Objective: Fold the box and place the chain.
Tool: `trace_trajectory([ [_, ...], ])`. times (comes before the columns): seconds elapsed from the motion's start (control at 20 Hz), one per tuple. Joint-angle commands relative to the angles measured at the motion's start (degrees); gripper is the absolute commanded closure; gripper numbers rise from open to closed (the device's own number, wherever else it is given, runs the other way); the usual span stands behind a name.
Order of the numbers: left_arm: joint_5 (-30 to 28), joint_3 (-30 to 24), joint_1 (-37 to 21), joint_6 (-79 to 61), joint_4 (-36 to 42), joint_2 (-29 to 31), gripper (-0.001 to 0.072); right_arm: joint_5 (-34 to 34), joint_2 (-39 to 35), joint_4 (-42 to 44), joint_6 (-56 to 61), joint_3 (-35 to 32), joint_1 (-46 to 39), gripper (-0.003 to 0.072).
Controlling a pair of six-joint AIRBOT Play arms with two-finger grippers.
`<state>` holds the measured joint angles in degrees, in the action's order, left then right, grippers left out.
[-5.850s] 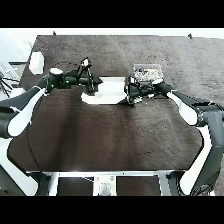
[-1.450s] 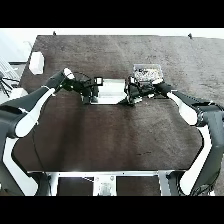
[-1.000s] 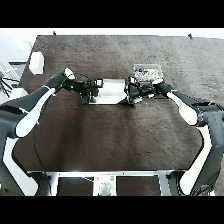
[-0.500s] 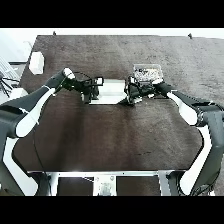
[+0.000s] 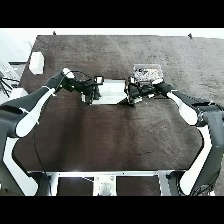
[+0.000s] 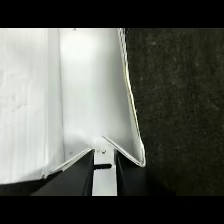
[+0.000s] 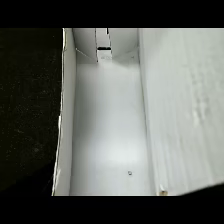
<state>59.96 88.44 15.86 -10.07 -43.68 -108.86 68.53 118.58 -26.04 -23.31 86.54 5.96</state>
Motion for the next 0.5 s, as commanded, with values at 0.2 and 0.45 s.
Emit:
trace_trajectory([
  [0.2,0.52,-0.17,0.04,-0.5,2.34,-0.07,0.0231,-0.07,-0.02,0.11,0.15,-0.02,0.02,0.0249],
  [0.45,0.07,-0.39,0.04,1.66,2.34,-0.07,0.0039,-0.07,-0.02,0.11,0.15,-0.02,0.02,0.0249],
])
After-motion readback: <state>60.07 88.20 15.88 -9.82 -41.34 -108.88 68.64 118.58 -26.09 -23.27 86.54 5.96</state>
